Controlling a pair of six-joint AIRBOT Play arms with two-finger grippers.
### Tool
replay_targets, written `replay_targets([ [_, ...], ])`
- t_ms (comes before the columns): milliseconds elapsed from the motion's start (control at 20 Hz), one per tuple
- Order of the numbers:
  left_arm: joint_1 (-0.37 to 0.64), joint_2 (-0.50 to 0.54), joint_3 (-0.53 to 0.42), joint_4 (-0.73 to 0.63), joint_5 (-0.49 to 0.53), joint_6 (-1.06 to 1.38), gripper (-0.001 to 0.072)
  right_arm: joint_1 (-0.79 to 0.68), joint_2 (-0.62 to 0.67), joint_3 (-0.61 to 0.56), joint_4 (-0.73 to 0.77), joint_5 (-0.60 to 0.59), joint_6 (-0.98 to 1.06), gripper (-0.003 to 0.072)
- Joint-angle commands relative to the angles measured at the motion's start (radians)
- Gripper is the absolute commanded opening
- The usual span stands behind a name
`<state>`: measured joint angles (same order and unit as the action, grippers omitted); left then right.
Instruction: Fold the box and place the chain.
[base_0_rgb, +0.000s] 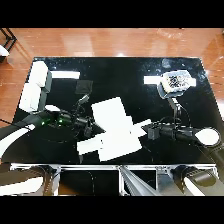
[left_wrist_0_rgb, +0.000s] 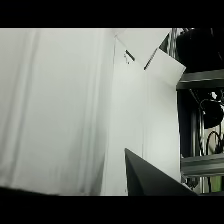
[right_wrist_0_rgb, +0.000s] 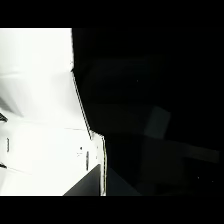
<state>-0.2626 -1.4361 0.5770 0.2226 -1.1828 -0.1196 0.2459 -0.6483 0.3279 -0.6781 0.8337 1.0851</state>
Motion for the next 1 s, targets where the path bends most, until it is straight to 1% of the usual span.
replay_targets([
  [0, -0.001, -0.001, 0.002, 0.001, 0.013, 0.0, 0.0316, 0.001, 0.001, -0.001, -0.011, 0.001, 0.0, 0.002],
  [50, -0.001, -0.002, 0.002, 0.0, 0.011, 0.0, 0.0288, 0.001, 0.001, -0.001, -0.011, 0.0, 0.0, 0.0019],
  [150, -0.005, -0.003, 0.002, 0.001, 0.01, 0.0, 0.0286, 0.001, 0.001, -0.001, -0.011, 0.0, 0.0, 0.002],
  [200, -0.005, -0.003, 0.002, 0.001, 0.008, 0.001, 0.0184, 0.001, 0.001, -0.001, -0.011, 0.0, 0.0, 0.002],
  [250, -0.004, -0.003, 0.002, 0.001, 0.008, 0.001, 0.0061, 0.001, 0.001, -0.001, -0.011, 0.0, 0.0, 0.011],
  [300, -0.004, -0.003, 0.002, 0.001, 0.007, 0.001, 0.0022, 0.001, 0.001, -0.001, -0.011, 0.001, 0.0, 0.0462],
  [350, -0.004, -0.003, 0.002, 0.001, 0.001, 0.001, 0.0021, 0.0, 0.001, 0.001, -0.014, 0.002, -0.001, 0.0691],
  [400, -0.004, -0.003, 0.006, 0.004, -0.007, 0.001, 0.0021, -0.003, 0.001, 0.008, -0.033, 0.007, -0.001, 0.0688],
  [450, -0.004, -0.003, 0.013, 0.008, -0.019, 0.001, 0.002, -0.01, 0.001, 0.022, -0.083, 0.018, -0.001, 0.0688],
  [500, -0.004, -0.003, 0.026, 0.026, -0.033, 0.003, 0.0019, -0.021, 0.001, 0.041, -0.15, 0.03, -0.001, 0.0688],
  [600, -0.01, 0.005, 0.063, 0.091, -0.035, 0.003, 0.0017, -0.048, 0.001, 0.096, -0.345, 0.061, -0.001, 0.0688],
  [700, -0.021, 0.038, 0.093, 0.143, -0.006, 0.027, 0.0016, -0.067, 0.001, 0.142, -0.527, 0.065, -0.001, 0.0687],
  [750, -0.034, 0.064, 0.101, 0.163, 0.028, 0.037, 0.0016, -0.07, 0.001, 0.156, -0.589, 0.062, -0.001, 0.0687],
  [800, -0.049, 0.098, 0.104, 0.178, 0.088, 0.05, 0.0016, -0.07, 0.001, 0.158, -0.624, 0.063, -0.002, 0.0681],
  [900, -0.101, 0.158, 0.104, 0.232, 0.227, 0.08, 0.0016, -0.069, 0.001, 0.158, -0.632, 0.038, -0.002, 0.038],
  [950, -0.132, 0.184, 0.104, 0.253, 0.267, 0.111, 0.0016, -0.069, 0.001, 0.158, -0.632, 0.042, -0.005, 0.0335],
])
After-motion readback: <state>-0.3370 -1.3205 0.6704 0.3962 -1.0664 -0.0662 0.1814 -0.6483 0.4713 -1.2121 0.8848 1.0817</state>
